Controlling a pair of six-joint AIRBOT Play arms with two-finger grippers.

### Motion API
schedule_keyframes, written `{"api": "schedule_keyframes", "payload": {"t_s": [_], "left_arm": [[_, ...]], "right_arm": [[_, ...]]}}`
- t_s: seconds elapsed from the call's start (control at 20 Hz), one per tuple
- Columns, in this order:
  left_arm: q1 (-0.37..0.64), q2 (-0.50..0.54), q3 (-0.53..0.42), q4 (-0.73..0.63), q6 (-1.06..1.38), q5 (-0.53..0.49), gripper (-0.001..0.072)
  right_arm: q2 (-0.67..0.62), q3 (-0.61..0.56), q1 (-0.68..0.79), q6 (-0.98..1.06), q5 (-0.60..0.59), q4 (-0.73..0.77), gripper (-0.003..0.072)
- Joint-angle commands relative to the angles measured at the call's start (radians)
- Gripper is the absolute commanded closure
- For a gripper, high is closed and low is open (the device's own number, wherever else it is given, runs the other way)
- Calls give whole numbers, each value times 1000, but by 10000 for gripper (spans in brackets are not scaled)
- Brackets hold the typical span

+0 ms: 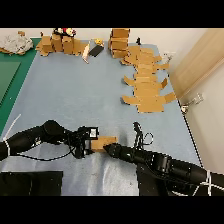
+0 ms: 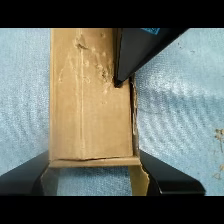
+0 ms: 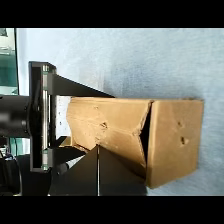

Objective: Fold the box.

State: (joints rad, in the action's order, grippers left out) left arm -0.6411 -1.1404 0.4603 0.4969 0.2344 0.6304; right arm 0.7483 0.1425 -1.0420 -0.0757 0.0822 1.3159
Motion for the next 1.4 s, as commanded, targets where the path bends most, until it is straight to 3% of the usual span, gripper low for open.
{"api": "schedule_keyframes", "payload": {"t_s": [0.0,0.2,0.25,0.45,0.6,0.9,1.35], "left_arm": [[0,0,0,0,0,0,181],[0,0,0,0,0,0,181],[0,0,0,0,0,0,181],[0,0,0,0,0,0,181],[0,0,0,0,0,0,181],[-1,0,0,-8,11,-39,181],[-2,0,0,-12,11,-18,181]], "right_arm": [[0,0,-1,0,-11,0,682],[-81,46,-1,-1,-22,-44,682],[-127,61,-1,-1,-81,-51,682],[-320,99,-1,-30,-512,-121,682],[-437,100,0,-30,-645,-158,682],[-473,100,2,-29,-705,-149,682],[-473,100,3,-3,-779,-150,681]]}}
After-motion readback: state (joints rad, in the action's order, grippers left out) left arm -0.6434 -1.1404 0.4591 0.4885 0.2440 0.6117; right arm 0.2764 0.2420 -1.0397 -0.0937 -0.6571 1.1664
